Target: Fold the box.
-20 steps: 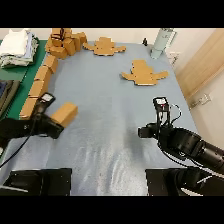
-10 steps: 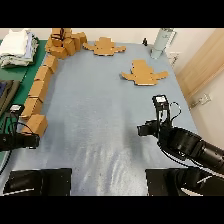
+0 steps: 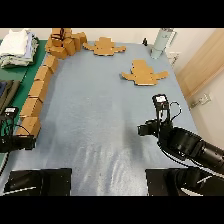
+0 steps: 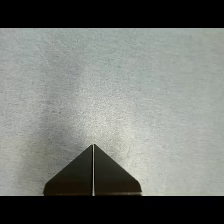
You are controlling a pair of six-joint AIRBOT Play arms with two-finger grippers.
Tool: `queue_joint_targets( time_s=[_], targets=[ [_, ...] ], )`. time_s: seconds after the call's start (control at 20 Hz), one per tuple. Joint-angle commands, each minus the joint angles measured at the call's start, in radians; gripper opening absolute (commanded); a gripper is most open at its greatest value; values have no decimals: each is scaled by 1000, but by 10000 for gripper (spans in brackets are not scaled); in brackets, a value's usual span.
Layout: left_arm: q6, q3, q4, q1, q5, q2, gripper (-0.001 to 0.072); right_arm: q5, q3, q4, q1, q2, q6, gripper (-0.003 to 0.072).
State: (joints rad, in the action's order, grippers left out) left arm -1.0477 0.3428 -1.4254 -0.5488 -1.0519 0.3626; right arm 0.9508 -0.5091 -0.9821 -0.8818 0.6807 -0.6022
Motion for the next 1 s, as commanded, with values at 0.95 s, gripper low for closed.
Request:
queue_joint_targets(
  time_s=[0.95],
  targets=[
    [39, -16, -7, -118, 377, 253, 489, -1, -1, 3, 0, 64, 0, 5]
  ],
)
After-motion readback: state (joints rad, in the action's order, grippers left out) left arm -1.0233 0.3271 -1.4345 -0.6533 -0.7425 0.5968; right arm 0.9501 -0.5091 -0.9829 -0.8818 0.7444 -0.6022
